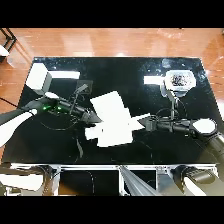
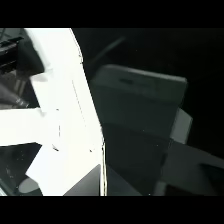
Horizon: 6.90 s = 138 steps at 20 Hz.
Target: Fold the box and place the chain.
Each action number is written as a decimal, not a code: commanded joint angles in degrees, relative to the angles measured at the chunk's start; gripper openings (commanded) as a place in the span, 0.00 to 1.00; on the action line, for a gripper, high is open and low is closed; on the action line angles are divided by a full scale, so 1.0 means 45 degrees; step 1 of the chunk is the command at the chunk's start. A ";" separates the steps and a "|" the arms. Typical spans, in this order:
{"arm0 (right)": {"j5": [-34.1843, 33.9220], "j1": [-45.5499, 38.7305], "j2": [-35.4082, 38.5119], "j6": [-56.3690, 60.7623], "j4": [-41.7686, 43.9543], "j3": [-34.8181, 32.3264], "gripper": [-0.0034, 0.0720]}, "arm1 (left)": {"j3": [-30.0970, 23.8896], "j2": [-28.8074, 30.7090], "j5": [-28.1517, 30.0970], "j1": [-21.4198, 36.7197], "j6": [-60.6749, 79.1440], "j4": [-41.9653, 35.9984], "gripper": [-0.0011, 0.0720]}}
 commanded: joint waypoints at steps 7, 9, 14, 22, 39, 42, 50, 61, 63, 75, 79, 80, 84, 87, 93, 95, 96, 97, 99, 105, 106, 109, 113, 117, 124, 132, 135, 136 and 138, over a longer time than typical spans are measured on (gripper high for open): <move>0.0034 0.0015 0.0010 0.0010 -0.0214 -0.0010 0.07 | 0.0403 -0.0340 -0.1093 -0.0160 0.2443 0.0044 0.66; 0.0039 0.0015 0.0010 0.0015 -0.0369 -0.0010 0.07 | 0.0583 -0.0345 -0.1088 -0.0160 0.2433 0.0219 0.63; 0.0034 0.0015 0.0010 0.0019 -0.0529 -0.0010 0.07 | 0.1005 -0.0355 -0.1093 -0.0350 0.2312 0.0971 0.58; 0.0131 0.0015 0.0010 0.0063 -0.0709 -0.0010 0.07 | 0.2064 -0.0355 -0.1025 -0.0714 0.1700 0.2234 0.58; 0.0136 0.0015 0.0010 0.0117 -0.1049 -0.0010 0.07 | 0.2137 -0.0753 -0.0597 -0.0855 0.1710 0.1273 0.58; 0.0194 0.0015 0.0010 0.0257 -0.1375 -0.0010 0.07 | 0.2137 -0.0753 -0.0607 -0.0835 0.1710 0.1273 0.40; 0.0330 0.0015 0.0010 0.0427 -0.1554 -0.0010 0.11 | 0.2137 -0.0753 -0.0612 -0.0840 0.1724 0.1273 0.05; 0.3653 -0.3648 0.0015 0.0724 -0.4697 0.2749 0.97 | 0.1865 0.0782 0.0306 -0.1525 0.1889 0.2730 0.04; 0.1933 -0.4289 0.0015 0.0743 -0.4648 0.2856 0.97 | 0.1511 0.1452 0.1035 -0.1977 0.2472 0.2613 0.04; 0.3118 -0.1268 0.0010 -0.4439 -0.5974 0.2540 0.97 | -0.2647 0.4396 0.5270 -0.3011 0.6635 0.1409 0.04; 0.2671 -0.0019 -0.0015 -0.4677 -0.6805 0.2322 0.97 | -0.2647 0.4396 0.5338 -0.3070 0.6703 0.2613 0.04; 0.2516 0.0209 -0.0015 -0.4677 -0.6800 0.2181 0.97 | -0.2647 0.4396 0.5435 -0.3075 0.6917 0.3026 0.04; 0.2283 0.0821 -0.0015 -0.4697 -0.6907 0.1496 0.97 | -0.2652 0.4391 0.6052 -0.3065 0.7533 0.3036 0.04; 0.2113 0.1321 -0.0015 -0.5017 -0.6907 0.1151 0.97 | -0.2657 0.4269 0.6003 -0.3065 0.7524 0.3269 0.04; 0.1651 0.2414 -0.0015 -0.5469 -0.6897 0.0831 0.97 | -0.2652 0.3774 0.5984 -0.3065 0.7383 0.3672 0.04; 0.1535 0.2608 -0.0015 -0.5469 -0.6892 0.0767 0.97 | -0.2647 0.3779 0.5965 -0.3065 0.7383 0.3687 0.04; 0.1375 0.2603 -0.0015 -0.5469 -0.6883 0.0767 0.97 | -0.2647 0.3779 0.5965 -0.3065 0.7383 0.3687 0.04; 0.1263 0.2603 -0.0015 -0.5474 -0.6897 0.0767 0.97 | -0.2647 0.3779 0.5969 -0.3065 0.7383 0.3701 0.04; 0.1132 0.2603 -0.0015 -0.5503 -0.6902 0.0763 0.97 | -0.2647 0.3779 0.5965 -0.3065 0.7325 0.3803 0.04; 0.1137 0.2608 -0.0015 -0.5795 -0.6892 0.0758 0.97 | -0.2652 0.3779 0.6008 -0.3065 0.6042 0.4226 0.04; 0.1141 0.2608 -0.0015 -0.5824 -0.6887 0.0758 0.97 | -0.2652 0.3779 0.5989 -0.3065 0.6042 0.4231 0.04; 0.1132 0.2608 -0.0015 -0.6110 -0.6883 0.0597 0.97 | -0.2652 0.3774 0.6008 -0.3065 0.6042 0.4255 0.04; 0.0942 0.2720 -0.0015 -0.6567 -0.6193 0.0175 0.97 | -0.2652 0.3725 0.6232 -0.3113 0.6033 0.4949 0.04; -0.0330 0.3939 -0.0112 -0.6562 -0.6028 -0.0112 0.97 | -0.2652 0.3711 0.6343 -0.3118 0.6037 0.4906 0.04; -0.2380 0.5741 -0.1496 -0.6664 -0.6028 -0.0155 0.97 | -0.2647 0.3711 0.6339 -0.3118 0.6037 0.4896 0.04; -0.2764 0.6708 -0.1710 -0.6664 -0.5872 -0.0155 0.97 | -0.2647 0.3711 0.6339 -0.3118 0.6037 0.4896 0.04; -0.2759 0.6722 -0.1865 -0.6669 -0.5829 -0.0155 0.97 | -0.2647 0.3711 0.6343 -0.3118 0.6037 0.4896 0.04; -0.2788 0.6839 -0.2006 -0.6669 -0.5751 -0.0155 0.97 | -0.2647 0.3711 0.6343 -0.3118 0.6042 0.4896 0.04; -0.3099 0.7310 -0.2268 -0.6664 -0.5693 -0.0155 0.97 | -0.2647 0.3711 0.6343 -0.3118 0.6042 0.4896 0.04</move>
